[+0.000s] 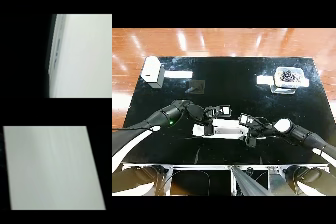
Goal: Fold the box and place the chain.
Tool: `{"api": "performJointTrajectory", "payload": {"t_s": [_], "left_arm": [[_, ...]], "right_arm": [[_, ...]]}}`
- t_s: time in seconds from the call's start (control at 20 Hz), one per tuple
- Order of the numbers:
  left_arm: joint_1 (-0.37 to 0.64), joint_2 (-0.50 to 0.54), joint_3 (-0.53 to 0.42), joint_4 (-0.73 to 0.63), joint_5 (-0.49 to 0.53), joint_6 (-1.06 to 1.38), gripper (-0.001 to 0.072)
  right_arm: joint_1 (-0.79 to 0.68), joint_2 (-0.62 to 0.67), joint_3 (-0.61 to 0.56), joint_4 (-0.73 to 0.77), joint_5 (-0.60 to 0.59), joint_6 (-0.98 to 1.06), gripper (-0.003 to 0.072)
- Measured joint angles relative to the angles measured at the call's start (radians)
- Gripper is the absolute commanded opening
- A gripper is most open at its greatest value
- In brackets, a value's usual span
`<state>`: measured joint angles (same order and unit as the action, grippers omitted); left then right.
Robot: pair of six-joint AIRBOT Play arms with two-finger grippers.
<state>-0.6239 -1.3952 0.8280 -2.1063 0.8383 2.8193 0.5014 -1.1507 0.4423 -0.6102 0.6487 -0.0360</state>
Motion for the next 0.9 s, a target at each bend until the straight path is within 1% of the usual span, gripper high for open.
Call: {"api": "performJointTrajectory", "payload": {"t_s": [0.2, 0.25, 0.35, 0.4, 0.5, 0.6, 0.65, 0.7, 0.75, 0.9], "left_arm": [[0.0, 0.0, 0.0, -0.002, 0.002, -0.002, 0.0027], [0.0, 0.0, 0.0, -0.002, 0.004, -0.002, 0.0039], [0.0, 0.0, 0.002, -0.003, 0.01, -0.004, 0.0211], [0.0, -0.001, 0.002, 0.003, 0.018, -0.011, 0.0246], [0.0, 0.001, 0.005, 0.006, 0.034, -0.02, 0.0414], [0.0, 0.003, 0.006, 0.003, 0.034, -0.029, 0.0497], [0.0, 0.005, 0.006, 0.003, 0.033, -0.035, 0.0515], [0.0, 0.008, 0.008, 0.003, 0.033, -0.043, 0.0557], [0.0, 0.011, 0.01, 0.002, 0.034, -0.051, 0.0617], [0.0, 0.021, 0.029, 0.003, 0.034, -0.093, 0.0621]], "right_arm": [[0.0, 0.0, 0.0, -0.001, 0.0, -0.013, 0.0553], [0.0, 0.0, 0.0, -0.001, 0.0, -0.014, 0.0553], [0.0, 0.0, 0.0, -0.001, 0.001, -0.017, 0.0553], [0.0, 0.0, 0.0, -0.003, 0.002, -0.018, 0.0553], [0.0, 0.0, 0.0, -0.002, 0.002, -0.02, 0.0553], [0.0, 0.0, 0.0, -0.002, 0.002, -0.02, 0.0552], [0.0, 0.0, 0.0, -0.002, 0.002, -0.021, 0.0552], [0.0, 0.0, 0.0, -0.002, 0.003, -0.021, 0.0553], [0.0, 0.0, 0.0, -0.002, 0.003, -0.023, 0.0553], [0.0, 0.0, 0.0, -0.002, 0.003, -0.022, 0.0552]]}}
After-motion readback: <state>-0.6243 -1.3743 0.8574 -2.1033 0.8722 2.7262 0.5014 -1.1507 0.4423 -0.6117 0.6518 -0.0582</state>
